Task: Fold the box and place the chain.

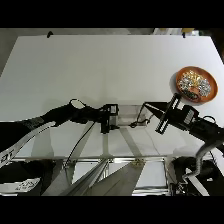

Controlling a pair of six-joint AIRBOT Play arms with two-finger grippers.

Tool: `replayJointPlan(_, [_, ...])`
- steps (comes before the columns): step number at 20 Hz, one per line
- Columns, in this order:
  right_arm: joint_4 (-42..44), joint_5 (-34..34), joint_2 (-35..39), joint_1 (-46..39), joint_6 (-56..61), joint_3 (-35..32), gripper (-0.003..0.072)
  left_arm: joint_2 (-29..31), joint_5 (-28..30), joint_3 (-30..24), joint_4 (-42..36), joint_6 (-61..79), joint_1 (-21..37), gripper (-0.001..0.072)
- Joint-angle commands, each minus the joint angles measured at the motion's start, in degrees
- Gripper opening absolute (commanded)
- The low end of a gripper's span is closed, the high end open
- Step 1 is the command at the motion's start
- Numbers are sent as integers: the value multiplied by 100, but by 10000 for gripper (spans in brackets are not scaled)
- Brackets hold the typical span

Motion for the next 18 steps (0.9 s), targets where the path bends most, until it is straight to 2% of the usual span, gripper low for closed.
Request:
replayJointPlan(1, [103,514,-476,7,181,560,17,0,0,0,2,0,2,152])
replayJointPlan(7, [85,1056,-1141,7,778,1399,17,0,0,0,2,0,2,152])
replayJointPlan(9, [-70,1163,-1161,7,861,1401,17,0,0,0,2,0,2,152])
replayJointPlan(13, [-1368,1915,-1539,7,1663,1394,17,0,0,0,2,0,2,152])
replayJointPlan(18, [-1464,1941,-2479,28,1670,1338,17,0,0,0,0,0,2,152])
